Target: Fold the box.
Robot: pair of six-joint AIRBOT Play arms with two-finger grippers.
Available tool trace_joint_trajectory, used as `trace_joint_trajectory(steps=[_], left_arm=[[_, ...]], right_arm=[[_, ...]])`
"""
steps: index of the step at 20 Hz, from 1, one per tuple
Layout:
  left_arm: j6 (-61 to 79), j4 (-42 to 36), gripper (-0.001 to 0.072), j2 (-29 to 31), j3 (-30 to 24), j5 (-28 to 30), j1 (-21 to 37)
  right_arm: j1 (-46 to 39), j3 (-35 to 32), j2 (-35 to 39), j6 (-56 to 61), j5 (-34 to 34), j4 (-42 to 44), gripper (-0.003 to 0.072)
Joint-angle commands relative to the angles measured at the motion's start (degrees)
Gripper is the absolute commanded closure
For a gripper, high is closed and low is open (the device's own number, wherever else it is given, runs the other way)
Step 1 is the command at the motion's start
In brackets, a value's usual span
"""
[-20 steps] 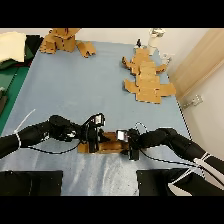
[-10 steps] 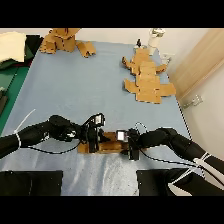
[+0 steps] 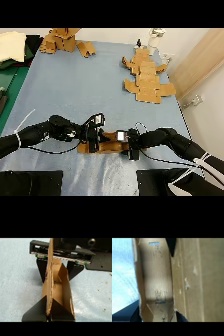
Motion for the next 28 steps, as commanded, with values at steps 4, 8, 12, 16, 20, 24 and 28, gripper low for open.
trace_joint_trajectory(steps=[4,8,12,16,20,24,28], left_arm=[[0.2,-0.4,0.0696,0.0,0.2,0.0,0.0],[0.2,-0.4,0.0696,0.0,0.2,0.0,0.0],[0.2,-0.4,0.0696,0.0,0.2,-0.1,0.0],[0.2,-0.4,0.0697,0.0,0.2,-0.1,0.0],[0.2,-0.4,0.0696,0.0,0.2,-0.1,0.0],[0.2,-0.4,0.0696,0.0,0.2,-0.1,0.0],[0.1,-0.4,0.0697,0.0,0.2,0.0,0.0]], right_arm=[[0.1,0.0,0.0,0.1,-0.2,0.0,0.0167],[0.1,0.0,0.0,0.1,-0.5,0.0,0.0167],[0.1,0.0,0.0,0.1,-0.7,-0.1,0.0186],[0.1,0.0,0.0,0.1,-0.7,-0.2,0.0186],[0.1,0.0,0.0,0.1,-0.7,-0.2,0.0187],[0.1,0.0,0.0,0.1,-1.0,-0.2,0.0254],[0.1,0.0,0.0,0.1,-1.1,-0.2,0.0246]])
